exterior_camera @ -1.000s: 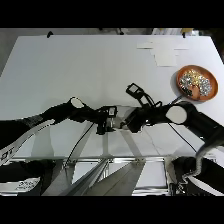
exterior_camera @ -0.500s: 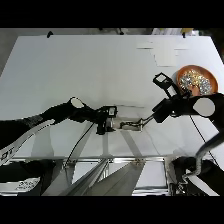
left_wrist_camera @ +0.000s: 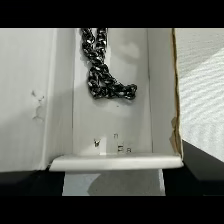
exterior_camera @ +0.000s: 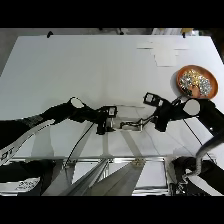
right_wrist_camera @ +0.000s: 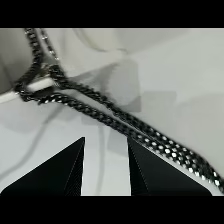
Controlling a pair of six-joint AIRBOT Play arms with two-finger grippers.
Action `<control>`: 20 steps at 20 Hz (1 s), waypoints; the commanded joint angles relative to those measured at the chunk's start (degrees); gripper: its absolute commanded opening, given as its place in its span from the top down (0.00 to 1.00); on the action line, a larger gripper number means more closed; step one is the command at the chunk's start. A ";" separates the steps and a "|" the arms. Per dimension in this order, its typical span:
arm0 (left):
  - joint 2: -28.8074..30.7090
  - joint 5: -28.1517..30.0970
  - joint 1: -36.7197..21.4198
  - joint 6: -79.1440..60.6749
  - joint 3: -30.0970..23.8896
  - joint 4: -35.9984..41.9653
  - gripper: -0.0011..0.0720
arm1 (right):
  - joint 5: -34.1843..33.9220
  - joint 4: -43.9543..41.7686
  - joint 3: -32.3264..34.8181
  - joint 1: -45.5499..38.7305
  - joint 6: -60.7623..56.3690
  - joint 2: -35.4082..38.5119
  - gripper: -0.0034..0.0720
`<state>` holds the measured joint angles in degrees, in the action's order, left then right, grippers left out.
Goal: Fold the box and place the chain.
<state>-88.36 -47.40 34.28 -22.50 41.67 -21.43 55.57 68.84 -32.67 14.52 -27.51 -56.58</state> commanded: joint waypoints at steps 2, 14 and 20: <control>-0.02 0.02 0.02 0.00 -0.02 0.00 0.49 | -0.24 -7.30 1.25 -0.07 16.44 -1.25 0.56; -0.02 0.00 0.02 0.00 -0.02 0.00 0.49 | -5.14 -13.14 1.25 -0.07 17.75 -6.49 0.65; -0.02 0.00 0.02 0.00 0.00 0.00 0.49 | -9.57 -13.16 1.25 -0.07 17.75 -6.99 0.67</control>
<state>-88.36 -47.40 34.28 -22.50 41.67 -21.43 47.79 55.86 -31.44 14.50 -9.80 -63.07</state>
